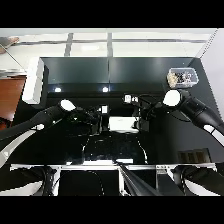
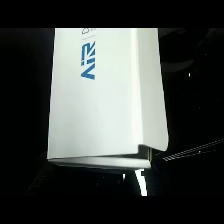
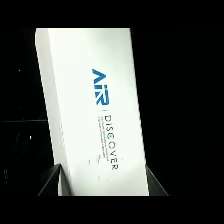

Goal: Fold the box and place the chain.

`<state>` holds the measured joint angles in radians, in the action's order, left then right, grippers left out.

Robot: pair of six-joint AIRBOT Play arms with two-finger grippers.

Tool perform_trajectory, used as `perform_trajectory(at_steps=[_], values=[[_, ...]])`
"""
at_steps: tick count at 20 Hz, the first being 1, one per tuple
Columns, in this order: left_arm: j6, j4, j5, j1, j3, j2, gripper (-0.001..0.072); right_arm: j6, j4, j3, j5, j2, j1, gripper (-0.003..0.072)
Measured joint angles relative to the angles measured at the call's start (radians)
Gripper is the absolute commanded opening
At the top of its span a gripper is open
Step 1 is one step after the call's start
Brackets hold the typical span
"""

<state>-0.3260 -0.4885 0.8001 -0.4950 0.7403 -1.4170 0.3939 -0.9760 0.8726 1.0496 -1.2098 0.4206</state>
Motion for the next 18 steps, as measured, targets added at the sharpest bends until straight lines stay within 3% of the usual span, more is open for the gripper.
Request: perform_trajectory(at_steps=[1, 3, 18], values=[[0.0, 0.0, 0.0, 0.0, 0.0, 0.0, 0.0351, 0.005, -0.002, 0.0, 0.0, 0.006, 0.0, 0.0468], [0.0, 0.0, 0.0, 0.0, 0.0, 0.0, 0.0351, 0.01, -0.007, 0.0, -0.001, 0.012, 0.001, 0.0305], [-0.003, 0.0, 0.0, 0.0, 0.0, 0.0, 0.0351, 0.018, -0.009, -0.002, 0.023, 0.019, 0.001, 0.0307]])
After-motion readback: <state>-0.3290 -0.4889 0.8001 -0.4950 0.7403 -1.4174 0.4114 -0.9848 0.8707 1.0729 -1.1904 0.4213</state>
